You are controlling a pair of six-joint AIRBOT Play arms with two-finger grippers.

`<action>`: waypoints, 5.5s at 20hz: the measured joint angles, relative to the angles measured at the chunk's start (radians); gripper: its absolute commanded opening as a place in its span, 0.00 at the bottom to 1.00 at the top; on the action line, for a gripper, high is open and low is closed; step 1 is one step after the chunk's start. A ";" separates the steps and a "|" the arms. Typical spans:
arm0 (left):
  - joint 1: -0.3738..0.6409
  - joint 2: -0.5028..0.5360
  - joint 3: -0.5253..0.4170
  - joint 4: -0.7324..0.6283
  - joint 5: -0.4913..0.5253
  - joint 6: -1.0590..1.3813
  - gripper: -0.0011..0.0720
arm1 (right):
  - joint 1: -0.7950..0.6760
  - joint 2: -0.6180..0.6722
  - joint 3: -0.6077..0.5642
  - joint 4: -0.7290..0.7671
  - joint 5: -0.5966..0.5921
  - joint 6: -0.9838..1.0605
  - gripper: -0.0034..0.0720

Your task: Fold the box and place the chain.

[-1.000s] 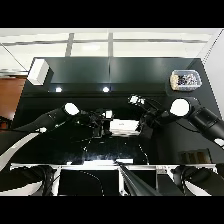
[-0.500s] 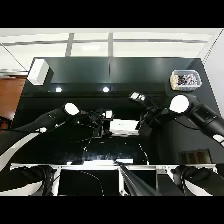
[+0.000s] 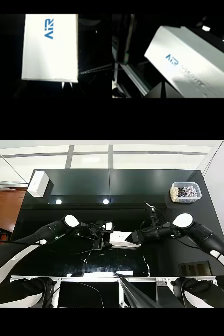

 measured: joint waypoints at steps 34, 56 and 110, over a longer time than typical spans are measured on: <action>-0.175 0.002 0.295 0.274 -0.066 -0.509 0.99 | -0.423 0.185 0.116 -0.176 0.130 -0.002 0.11; -0.209 -0.115 0.378 0.328 -0.153 -0.607 0.99 | -0.425 0.185 0.116 -0.208 0.100 -0.003 0.11; 0.942 0.176 0.576 0.671 -0.368 -1.434 0.05 | -0.454 0.185 0.239 -0.255 0.122 0.019 0.11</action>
